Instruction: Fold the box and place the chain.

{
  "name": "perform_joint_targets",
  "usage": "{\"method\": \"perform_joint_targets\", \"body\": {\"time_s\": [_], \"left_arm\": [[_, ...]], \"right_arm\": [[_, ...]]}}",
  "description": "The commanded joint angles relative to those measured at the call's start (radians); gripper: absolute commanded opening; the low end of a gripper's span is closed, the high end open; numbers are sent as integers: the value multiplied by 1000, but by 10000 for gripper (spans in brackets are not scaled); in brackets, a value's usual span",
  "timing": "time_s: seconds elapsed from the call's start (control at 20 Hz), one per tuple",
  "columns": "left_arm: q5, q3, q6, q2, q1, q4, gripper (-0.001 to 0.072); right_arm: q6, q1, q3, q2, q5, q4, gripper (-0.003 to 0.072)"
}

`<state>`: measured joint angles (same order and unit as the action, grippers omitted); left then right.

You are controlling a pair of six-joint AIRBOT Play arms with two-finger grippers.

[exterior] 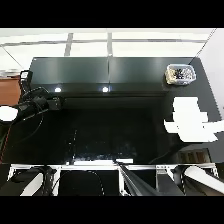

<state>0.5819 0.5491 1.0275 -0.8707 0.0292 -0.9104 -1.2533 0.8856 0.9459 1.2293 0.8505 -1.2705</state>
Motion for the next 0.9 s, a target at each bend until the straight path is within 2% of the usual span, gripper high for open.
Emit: {"method": "perform_joint_targets", "body": {"time_s": [0.0, 0.05, 0.1, 0.3, 0.35, 0.4, 0.45, 0.5, 0.65, 0.85], "left_arm": [[18, 0, 0, -5, 0, 3, 713], [23, 0, 0, -5, 0, 4, 713], [29, 0, 0, -5, 0, 3, 713], [37, 0, 1, -5, -1, 11, 713], [41, 0, 1, -5, -1, 11, 713], [45, 0, 1, -5, -1, 11, 713], [49, 0, 1, -5, -1, 11, 713], [53, 0, 1, -5, -1, 11, 713], [56, 0, 0, -5, -1, 11, 713], [53, 0, 1, -5, -1, 12, 712]], "right_arm": [[337, 177, 106, 166, 314, 122, 717], [389, 180, 129, 217, 399, 126, 717], [396, 179, 143, 254, 424, 109, 718], [486, 151, 161, 300, 392, 115, 716], [516, 142, 165, 300, 386, 115, 590], [530, 134, 173, 300, 386, 116, 352], [533, 130, 179, 299, 391, 121, 145], [539, 129, 182, 296, 415, 132, 60], [550, 116, 181, 277, 528, 206, 57], [550, -4, 76, 148, 532, 346, 57]]}}
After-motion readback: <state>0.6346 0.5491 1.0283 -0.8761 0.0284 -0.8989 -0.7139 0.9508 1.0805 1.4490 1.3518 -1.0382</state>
